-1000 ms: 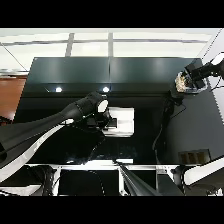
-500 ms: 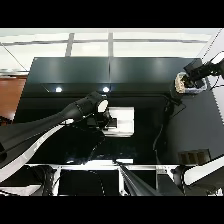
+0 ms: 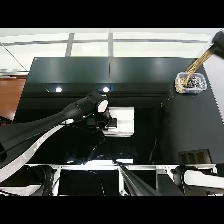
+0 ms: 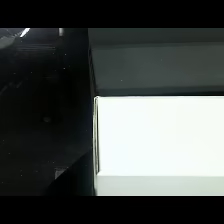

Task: Fold the box and place the chain.

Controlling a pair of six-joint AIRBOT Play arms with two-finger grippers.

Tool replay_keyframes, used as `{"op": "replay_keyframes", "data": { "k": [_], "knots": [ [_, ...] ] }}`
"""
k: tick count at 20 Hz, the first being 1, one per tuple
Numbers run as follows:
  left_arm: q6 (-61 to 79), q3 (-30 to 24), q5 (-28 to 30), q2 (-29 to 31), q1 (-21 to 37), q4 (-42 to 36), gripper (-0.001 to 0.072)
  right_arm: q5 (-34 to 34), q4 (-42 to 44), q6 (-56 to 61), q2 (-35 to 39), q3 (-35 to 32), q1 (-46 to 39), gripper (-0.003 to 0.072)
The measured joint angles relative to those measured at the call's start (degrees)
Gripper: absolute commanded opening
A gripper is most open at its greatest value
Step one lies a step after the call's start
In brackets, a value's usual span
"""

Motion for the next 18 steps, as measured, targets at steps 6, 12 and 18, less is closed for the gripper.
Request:
{"op": "replay_keyframes", "data": {
  "k": [6, 12, 18],
  "knots": [
    [0.0, 0.0, -0.07, 0.0, 0.0, 0.0, 0.0028, 1.11, 2.82, -7.3, 16.41, 0.11, 0.0, 0.0004],
    [0.0, 0.0, -0.15, 0.0, 0.0, 0.0, 0.0028, 8.98, 13.05, -13.55, 24.98, 0.11, 0.0, 0.0006],
    [0.0, 0.0, -0.13, 0.0, 0.0, 0.0, 0.0028, 18.95, 19.71, -17.68, 27.8, -1.99, 6.93, 0.0007]
  ]
}}
